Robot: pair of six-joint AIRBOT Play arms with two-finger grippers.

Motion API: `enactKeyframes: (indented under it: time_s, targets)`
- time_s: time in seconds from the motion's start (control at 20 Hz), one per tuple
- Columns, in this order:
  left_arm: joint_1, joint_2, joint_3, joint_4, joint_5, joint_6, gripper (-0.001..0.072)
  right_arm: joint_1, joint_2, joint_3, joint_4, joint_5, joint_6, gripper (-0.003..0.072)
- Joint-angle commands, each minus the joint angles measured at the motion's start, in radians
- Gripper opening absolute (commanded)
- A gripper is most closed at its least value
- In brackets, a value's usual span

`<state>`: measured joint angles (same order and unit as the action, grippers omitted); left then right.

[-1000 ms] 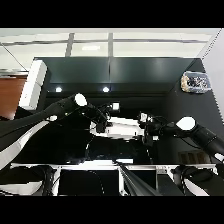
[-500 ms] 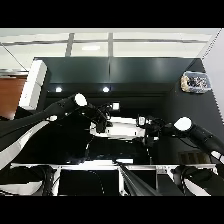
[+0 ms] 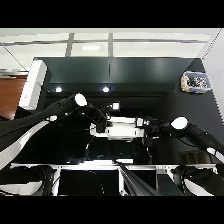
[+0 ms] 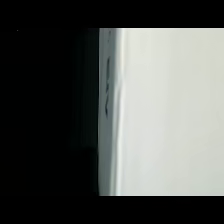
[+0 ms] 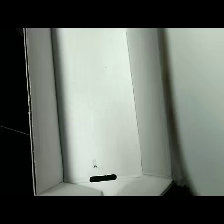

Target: Fold the box and place the chain.

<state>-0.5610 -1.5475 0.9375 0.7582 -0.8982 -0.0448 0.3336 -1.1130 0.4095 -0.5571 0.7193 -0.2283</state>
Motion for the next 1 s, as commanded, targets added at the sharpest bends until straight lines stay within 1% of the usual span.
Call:
enactKeyframes:
  time_s: [0.0, 0.45, 0.5, 0.55, 0.75, 0.8, 0.9, 0.95]
  targets:
    - [0.000, 0.000, 0.001, 0.000, 0.001, 0.000, 0.0032, 0.001, -0.019, 0.002, 0.004, -0.006, -0.012, 0.0630]
    - [0.000, 0.000, 0.001, 0.000, 0.001, 0.000, 0.0032, 0.001, -0.019, 0.002, 0.003, -0.010, -0.012, 0.0629]
    - [0.000, 0.000, 0.001, 0.000, 0.000, -0.001, 0.0032, 0.001, -0.019, 0.002, 0.003, -0.009, -0.012, 0.0544]
    - [0.000, 0.000, 0.001, 0.000, 0.000, -0.013, 0.0032, 0.001, -0.019, 0.002, 0.003, -0.009, -0.012, 0.0479]
    - [0.000, 0.000, 0.002, 0.000, -0.002, -0.014, 0.0033, 0.001, -0.019, 0.002, 0.003, -0.008, -0.012, 0.0479]
    - [0.003, 0.001, 0.005, 0.000, -0.012, -0.015, 0.0034, 0.001, -0.019, 0.002, 0.003, -0.008, -0.012, 0.0478]
    - [0.015, 0.005, 0.030, 0.010, -0.090, -0.029, 0.0037, 0.001, -0.019, 0.002, 0.003, -0.008, -0.012, 0.0478]
    - [0.025, 0.012, 0.047, 0.014, -0.125, -0.089, 0.0086, 0.001, -0.019, 0.002, 0.003, -0.008, -0.012, 0.0478]
